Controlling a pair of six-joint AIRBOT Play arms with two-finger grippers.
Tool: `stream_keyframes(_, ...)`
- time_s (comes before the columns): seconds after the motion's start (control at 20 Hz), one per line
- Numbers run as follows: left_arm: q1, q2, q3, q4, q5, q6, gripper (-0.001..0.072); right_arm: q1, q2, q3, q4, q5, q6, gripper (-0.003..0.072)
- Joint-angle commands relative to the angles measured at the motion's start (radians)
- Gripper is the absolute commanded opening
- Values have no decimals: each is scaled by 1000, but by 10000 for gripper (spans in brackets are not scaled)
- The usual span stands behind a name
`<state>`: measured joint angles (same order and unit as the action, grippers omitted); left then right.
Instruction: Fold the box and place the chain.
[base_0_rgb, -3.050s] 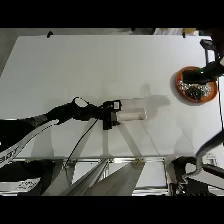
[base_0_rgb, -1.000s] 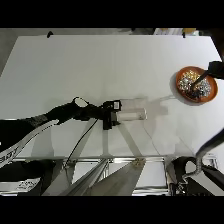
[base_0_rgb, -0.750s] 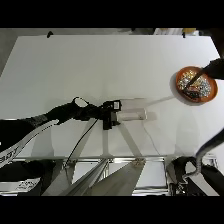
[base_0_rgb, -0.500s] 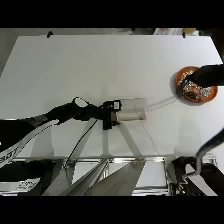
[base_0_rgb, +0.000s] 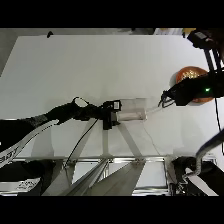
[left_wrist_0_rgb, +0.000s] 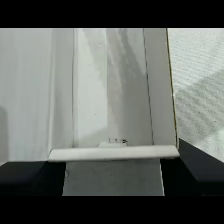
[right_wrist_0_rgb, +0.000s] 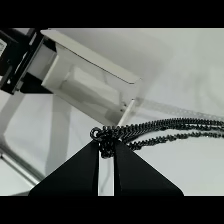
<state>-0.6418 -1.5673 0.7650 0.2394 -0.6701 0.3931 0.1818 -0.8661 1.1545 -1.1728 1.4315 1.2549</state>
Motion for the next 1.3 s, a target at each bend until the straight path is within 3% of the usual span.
stream_keyframes(0.0,0,0,1,0,0,0,208,20,0,-77,4,-50,-8,10)
stream_keyframes(0.3,0,0,1,0,0,0,208,40,0,-209,98,-153,-59,10)
stream_keyframes(0.7,0,0,1,0,0,0,208,148,-47,-350,66,-315,-68,11)
stream_keyframes(1.15,0,0,1,0,0,0,208,218,-210,-381,-26,-360,-77,14)
stream_keyframes(1.25,0,0,1,0,0,0,208,218,-233,-381,-31,-360,-77,62)
